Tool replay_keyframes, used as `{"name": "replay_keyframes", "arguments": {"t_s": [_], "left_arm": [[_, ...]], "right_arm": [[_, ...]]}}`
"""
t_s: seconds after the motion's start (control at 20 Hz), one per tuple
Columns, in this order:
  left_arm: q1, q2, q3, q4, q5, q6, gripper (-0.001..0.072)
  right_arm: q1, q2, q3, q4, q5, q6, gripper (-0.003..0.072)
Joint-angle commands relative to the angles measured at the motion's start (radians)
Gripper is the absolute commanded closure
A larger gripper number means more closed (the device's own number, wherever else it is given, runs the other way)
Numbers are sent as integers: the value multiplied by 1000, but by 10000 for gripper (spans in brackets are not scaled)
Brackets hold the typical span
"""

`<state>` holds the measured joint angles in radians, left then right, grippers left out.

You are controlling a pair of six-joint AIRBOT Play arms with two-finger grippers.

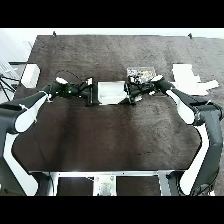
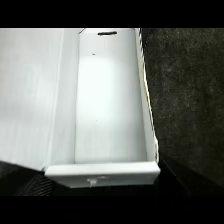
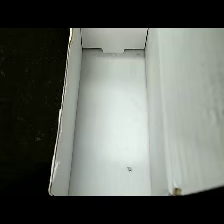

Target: Fold the box and place the chain.

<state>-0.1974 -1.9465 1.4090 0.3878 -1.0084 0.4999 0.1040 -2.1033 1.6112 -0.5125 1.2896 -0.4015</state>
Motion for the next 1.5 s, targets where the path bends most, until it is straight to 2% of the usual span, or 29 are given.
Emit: {"name": "replay_keyframes", "arguments": {"t_s": [0.0, 0.6, 1.45], "left_arm": [[-14, -20, 19, 2, 20, -5, -11], [-31, -41, 19, -29, 56, -2, -9], [-31, -41, 19, -31, 39, 5, -8]], "right_arm": [[1, 0, 0, 0, 1, 0, 105], [1, 0, 0, 0, 1, 0, 105], [1, 0, 0, 0, 1, 0, 105]]}}
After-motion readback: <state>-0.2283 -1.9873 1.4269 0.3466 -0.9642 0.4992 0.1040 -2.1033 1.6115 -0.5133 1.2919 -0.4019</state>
